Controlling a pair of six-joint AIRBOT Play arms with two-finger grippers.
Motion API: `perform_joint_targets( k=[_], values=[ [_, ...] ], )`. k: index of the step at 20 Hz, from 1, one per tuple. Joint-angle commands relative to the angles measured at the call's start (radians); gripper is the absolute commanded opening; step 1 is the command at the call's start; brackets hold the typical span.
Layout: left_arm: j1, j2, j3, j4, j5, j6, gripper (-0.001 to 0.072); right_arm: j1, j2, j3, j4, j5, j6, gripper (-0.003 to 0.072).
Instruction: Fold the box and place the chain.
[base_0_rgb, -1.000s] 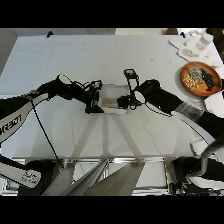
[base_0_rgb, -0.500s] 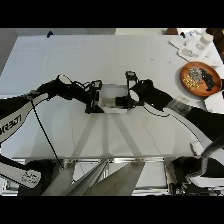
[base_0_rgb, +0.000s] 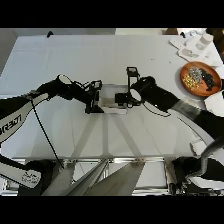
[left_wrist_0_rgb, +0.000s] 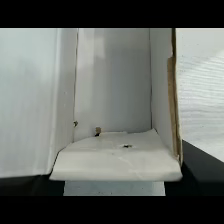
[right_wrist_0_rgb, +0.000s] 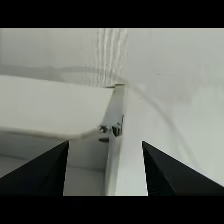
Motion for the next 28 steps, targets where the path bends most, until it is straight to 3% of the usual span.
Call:
perform_joint_targets(
  k=[1, 4, 7, 9, 12, 16, 19, 24, 28],
  values=[
    [0.001, 0.0, 0.0, 0.0, 0.0, -0.001, 0.0336, -0.012, 0.127, 0.001, -0.079, 0.075, -0.087, 0.0506],
    [0.001, 0.0, 0.0, 0.0, 0.001, -0.001, 0.0336, -0.095, 0.27, 0.001, -0.115, 0.095, -0.2, 0.0506],
    [0.001, 0.0, 0.0, 0.0, 0.001, -0.001, 0.0336, -0.212, 0.365, 0.001, -0.252, 0.147, -0.262, 0.0506],
    [0.001, 0.0, 0.0, 0.0, 0.001, -0.001, 0.0336, -0.328, 0.393, 0.001, -0.331, 0.177, -0.336, 0.0506],
    [0.001, 0.0, 0.0, 0.0, 0.001, -0.001, 0.0336, -0.565, 0.379, 0.0, -0.325, 0.144, -0.389, 0.0507],
    [0.001, 0.0, 0.0, 0.0, 0.001, -0.001, 0.0336, -0.844, 0.303, 0.0, -0.187, 0.032, -0.56, 0.0509],
    [0.001, 0.0, 0.0, 0.0, 0.001, -0.001, 0.0336, -0.968, 0.198, 0.001, -0.101, -0.023, -0.615, 0.0532],
    [0.001, 0.0, 0.0, 0.0, 0.001, -0.001, 0.0336, -1.006, 0.003, 0.041, -0.085, -0.167, -0.619, 0.0534],
    [0.001, 0.0, 0.0, 0.0, 0.001, -0.001, 0.0336, -1.006, -0.176, 0.179, -0.043, -0.136, -0.608, 0.0534]
  ],
)
